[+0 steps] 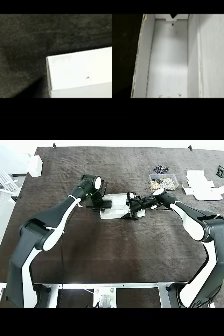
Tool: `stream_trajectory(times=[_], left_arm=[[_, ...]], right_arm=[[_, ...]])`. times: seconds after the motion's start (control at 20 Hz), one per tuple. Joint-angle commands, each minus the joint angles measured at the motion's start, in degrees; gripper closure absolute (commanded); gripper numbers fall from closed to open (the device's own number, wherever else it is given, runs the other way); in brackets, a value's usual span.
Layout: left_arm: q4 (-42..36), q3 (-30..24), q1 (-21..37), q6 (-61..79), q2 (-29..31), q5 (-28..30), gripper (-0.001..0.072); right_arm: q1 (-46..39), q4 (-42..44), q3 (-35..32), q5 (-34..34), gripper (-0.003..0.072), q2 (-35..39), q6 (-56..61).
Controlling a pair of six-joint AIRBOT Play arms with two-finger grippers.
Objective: Fold the box and place the chain.
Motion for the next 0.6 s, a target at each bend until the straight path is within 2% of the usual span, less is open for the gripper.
stream_trajectory(times=[0.0, 0.4, 0.55], left_arm=[[0.04, 0.26, 0.04, 0.07, -0.02, 0.81, 0.0286], [-0.87, 1.14, 0.11, 6.95, 1.73, -1.31, 0.0282], [-0.98, 1.14, 0.11, 14.05, 3.5, -4.74, 0.0283]], right_arm=[[0.0, 0.26, 0.0, 0.2, 0.0095, 0.02, 0.07], [0.0, 0.26, 0.0, 0.2, 0.0095, 0.02, 0.07], [0.0, 0.26, 0.0, 0.2, 0.0096, 0.02, 0.07]])
